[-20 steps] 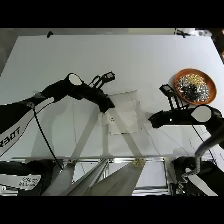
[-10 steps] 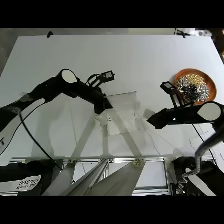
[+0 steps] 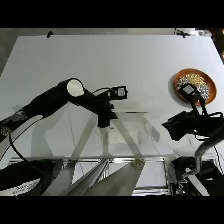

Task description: Fold the box and place the chain.

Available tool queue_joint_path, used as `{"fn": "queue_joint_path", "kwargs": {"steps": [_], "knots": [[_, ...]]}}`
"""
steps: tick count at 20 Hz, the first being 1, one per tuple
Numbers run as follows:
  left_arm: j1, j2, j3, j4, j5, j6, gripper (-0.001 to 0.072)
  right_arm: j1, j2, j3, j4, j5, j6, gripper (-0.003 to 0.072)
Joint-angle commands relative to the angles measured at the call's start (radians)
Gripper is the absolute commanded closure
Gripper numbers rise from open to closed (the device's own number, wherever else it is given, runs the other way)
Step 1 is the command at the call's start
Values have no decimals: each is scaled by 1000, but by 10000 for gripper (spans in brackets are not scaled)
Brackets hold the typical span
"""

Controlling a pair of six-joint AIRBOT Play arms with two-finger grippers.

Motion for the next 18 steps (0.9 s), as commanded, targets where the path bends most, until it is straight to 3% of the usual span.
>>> {"fn": "queue_joint_path", "kwargs": {"steps": [1, 3, 8, 18], "knots": [[-24, -12, -86, -167, 259, 121, 708, 0, 40, 0, -31, 23, 43, 349], [-22, -50, -101, -228, 243, 189, 707, 0, 40, -6, -32, 1, 43, 349], [-24, -144, -101, -183, 167, 365, 706, 0, 39, -29, -32, -32, 43, 350], [-22, -150, -101, -177, 225, 371, 705, 0, 39, -30, -31, -47, 42, 350]]}}
